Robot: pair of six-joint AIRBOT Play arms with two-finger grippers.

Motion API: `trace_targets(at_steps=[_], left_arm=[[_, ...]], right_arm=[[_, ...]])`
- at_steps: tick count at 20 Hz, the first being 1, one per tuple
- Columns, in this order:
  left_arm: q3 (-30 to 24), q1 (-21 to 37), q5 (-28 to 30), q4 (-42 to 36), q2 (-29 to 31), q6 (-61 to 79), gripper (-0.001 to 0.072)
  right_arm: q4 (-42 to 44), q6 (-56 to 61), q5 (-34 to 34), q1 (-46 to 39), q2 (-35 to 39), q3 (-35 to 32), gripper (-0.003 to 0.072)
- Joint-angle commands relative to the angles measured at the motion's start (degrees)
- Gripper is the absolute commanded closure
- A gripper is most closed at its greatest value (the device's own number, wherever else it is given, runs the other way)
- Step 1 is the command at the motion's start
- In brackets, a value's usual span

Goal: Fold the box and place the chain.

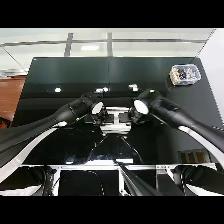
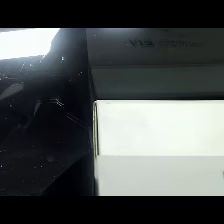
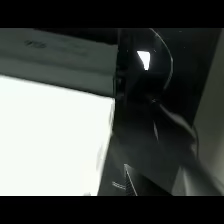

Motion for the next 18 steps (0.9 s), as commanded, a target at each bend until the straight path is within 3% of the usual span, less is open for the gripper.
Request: trace_targets(at_steps=[1, 4, 6, 7, 8, 9, 12, 14, 16, 18], left_arm=[[0.0, 0.0, 0.0, 0.0, 0.0, 0.0, 0.0686], [0.0, 0.0, 0.0, 0.0, 0.0, -0.1, 0.0686], [0.0, 0.0, 0.0, 0.0, 0.0, 0.0, 0.0686], [0.0, 0.0, 0.0, 0.0, 0.0, 0.0, 0.0686], [0.0, 0.0, 0.0, 0.0, 0.0, -0.1, 0.0686], [0.0, 0.0, 0.0, 0.0, 0.0, 0.0, 0.0686], [0.0, 0.0, 0.2, 0.0, 0.0, 0.0, 0.0686], [0.0, 0.0, 0.1, 0.0, 0.0, 0.0, 0.0686], [0.0, 0.0, 0.1, 0.0, 0.0, 0.0, 0.0686], [0.0, 0.0, -0.1, 0.0, 0.0, 0.0, 0.0686]], right_arm=[[-4.3, -4.7, 4.2, -1.6, 11.2, 0.1, 0.0387], [-22.5, -4.8, 5.0, -5.4, 19.3, 0.1, 0.0387], [-36.6, -4.7, 3.6, -9.5, 19.9, 0.0, 0.0373], [-39.5, -4.6, 0.1, -12.8, 19.5, -0.7, 0.0342], [-39.5, -4.5, -5.2, -17.3, 18.8, -1.7, 0.0079], [-38.5, -4.5, -10.2, -21.9, 17.6, -2.9, -0.0025], [-26.8, -3.1, -24.5, -37.0, 9.2, -3.8, -0.0025], [-13.7, -3.1, -29.5, -44.7, 0.8, 1.3, -0.0024], [-5.1, -3.3, -26.0, -48.9, -9.3, 11.4, -0.0024], [1.6, -3.3, -18.4, -51.2, -19.2, 23.4, -0.0024]])
